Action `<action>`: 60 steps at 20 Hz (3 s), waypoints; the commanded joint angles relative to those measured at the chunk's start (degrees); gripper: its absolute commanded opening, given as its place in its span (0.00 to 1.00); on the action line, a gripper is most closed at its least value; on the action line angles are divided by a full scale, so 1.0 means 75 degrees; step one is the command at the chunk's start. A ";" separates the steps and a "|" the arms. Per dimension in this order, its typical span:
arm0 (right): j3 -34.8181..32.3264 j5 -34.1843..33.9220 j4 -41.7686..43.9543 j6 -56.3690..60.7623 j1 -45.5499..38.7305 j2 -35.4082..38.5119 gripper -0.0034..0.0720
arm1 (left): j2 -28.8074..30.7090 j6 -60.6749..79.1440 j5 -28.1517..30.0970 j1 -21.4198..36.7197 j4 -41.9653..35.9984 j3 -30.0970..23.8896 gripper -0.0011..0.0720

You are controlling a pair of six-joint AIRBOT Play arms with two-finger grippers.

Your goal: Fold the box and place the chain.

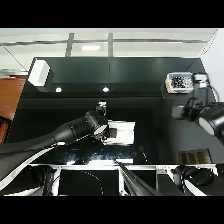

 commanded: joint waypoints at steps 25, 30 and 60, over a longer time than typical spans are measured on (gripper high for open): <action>0.6863 -0.1049 0.3316 -0.2567 -0.3771 -0.8405 0.62 | 0.0003 0.0003 -0.0015 0.0003 0.0006 0.0000 0.05; 0.7312 -0.0137 0.3325 -0.3086 -0.3777 -0.8000 0.06 | 0.0003 0.0003 -0.0015 0.0003 0.0003 0.0000 0.05; 0.7175 0.3789 0.6747 -0.5316 -0.1346 -0.0423 0.06 | 0.0003 0.0003 -0.0012 0.0000 0.0003 0.0000 0.05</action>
